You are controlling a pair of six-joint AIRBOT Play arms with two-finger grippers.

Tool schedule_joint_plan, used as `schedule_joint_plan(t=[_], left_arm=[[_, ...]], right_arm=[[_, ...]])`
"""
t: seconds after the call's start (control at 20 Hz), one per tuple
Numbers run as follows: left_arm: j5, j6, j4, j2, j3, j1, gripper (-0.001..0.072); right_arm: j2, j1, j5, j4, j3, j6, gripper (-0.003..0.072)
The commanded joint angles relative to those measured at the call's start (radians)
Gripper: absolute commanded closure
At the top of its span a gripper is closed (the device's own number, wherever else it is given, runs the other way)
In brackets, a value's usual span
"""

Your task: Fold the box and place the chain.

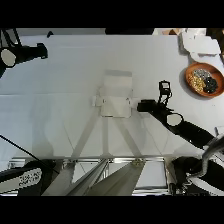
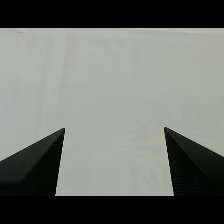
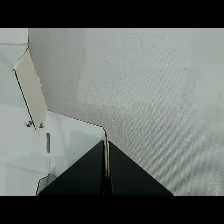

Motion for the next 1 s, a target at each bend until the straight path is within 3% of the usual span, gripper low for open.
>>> schedule_joint_plan(t=[0.0,0.7,0.75,0.85,0.95], left_arm=[[0.0,0.0,0.0,0.001,0.0,0.0,0.0009],[-0.032,0.001,-0.042,-0.007,0.0,-0.004,0.0013],[-0.042,0.009,-0.04,-0.01,0.0,-0.01,0.0045],[-0.06,0.074,-0.04,-0.011,0.0,-0.019,0.0284],[-0.057,0.175,-0.046,-0.019,0.0,-0.032,0.0313]], right_arm=[[-0.001,0.001,0.0,0.0,0.0,0.0,0.0677],[-0.001,0.001,0.0,0.0,0.0,0.0,0.0677],[-0.001,0.001,0.0,0.0,0.0,0.0,0.0677],[-0.001,0.001,0.0,0.001,0.0,0.0,0.0677],[-0.001,0.001,0.0,0.001,0.0,0.0,0.0677]])
